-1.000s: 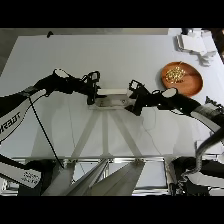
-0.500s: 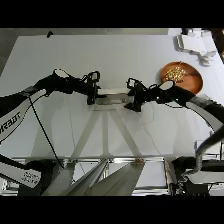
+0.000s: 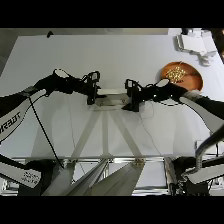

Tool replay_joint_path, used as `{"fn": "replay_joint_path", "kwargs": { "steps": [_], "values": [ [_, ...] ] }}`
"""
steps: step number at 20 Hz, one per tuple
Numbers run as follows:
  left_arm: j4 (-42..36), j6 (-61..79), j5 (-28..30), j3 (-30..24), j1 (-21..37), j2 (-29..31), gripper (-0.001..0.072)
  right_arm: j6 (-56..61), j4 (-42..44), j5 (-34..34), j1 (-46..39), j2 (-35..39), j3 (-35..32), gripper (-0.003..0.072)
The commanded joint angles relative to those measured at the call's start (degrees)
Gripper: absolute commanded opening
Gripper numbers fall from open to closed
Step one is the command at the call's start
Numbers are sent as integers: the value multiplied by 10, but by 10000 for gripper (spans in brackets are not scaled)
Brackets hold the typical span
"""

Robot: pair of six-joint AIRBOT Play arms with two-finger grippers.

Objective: Fold the box and place the chain.

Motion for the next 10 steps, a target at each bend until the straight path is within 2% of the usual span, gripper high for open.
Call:
{"fn": "replay_joint_path", "kwargs": {
  "steps": [1, 4, 7, 8, 10],
  "values": [
    [0, 0, 0, 0, 0, 0, 6, -4, 8, 15, 0, -9, 2, 631],
    [0, 0, 0, 0, 0, 0, 6, -3, 5, 10, 3, -9, 2, 529],
    [0, 0, 0, 0, 0, 0, 6, -3, 4, 13, 3, -9, 2, 496],
    [0, 0, 0, 0, 0, 0, 6, -3, 2, 16, 3, -9, 2, 439],
    [0, 0, 0, 0, 0, 0, 6, -3, 1, 17, 3, -9, 2, 432]
  ]
}}
